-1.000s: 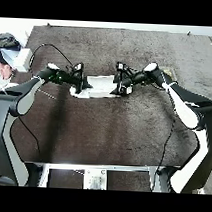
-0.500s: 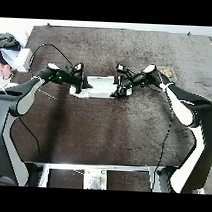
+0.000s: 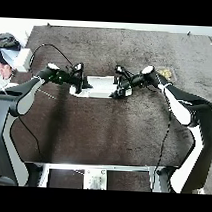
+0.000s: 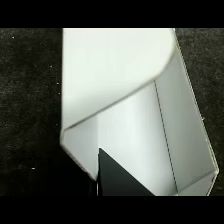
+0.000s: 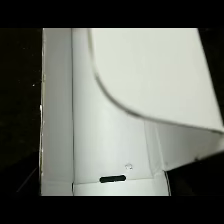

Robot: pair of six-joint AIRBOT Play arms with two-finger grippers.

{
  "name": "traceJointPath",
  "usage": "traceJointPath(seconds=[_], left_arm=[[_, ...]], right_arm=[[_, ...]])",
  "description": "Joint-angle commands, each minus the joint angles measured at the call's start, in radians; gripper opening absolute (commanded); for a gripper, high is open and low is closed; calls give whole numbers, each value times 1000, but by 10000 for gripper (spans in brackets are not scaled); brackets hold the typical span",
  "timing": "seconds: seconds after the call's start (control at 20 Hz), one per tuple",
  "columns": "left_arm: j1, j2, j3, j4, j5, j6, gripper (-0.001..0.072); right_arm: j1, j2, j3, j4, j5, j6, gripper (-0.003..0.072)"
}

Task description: Fold the box and place the chain.

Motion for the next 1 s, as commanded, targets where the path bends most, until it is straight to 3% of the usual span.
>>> traceJointPath(seconds=[0.0,0.75,0.8,0.95], left_arm=[[0,0,0,0,0,0,11],[0,0,0,0,0,0,12],[0,0,0,0,0,0,12],[0,0,0,0,0,0,11]], right_arm=[[3,-2,0,-4,-16,-24,658],[19,-4,0,-24,-26,-69,655],[19,-6,0,-26,-27,-69,598],[19,-6,0,-27,-37,-69,598]])
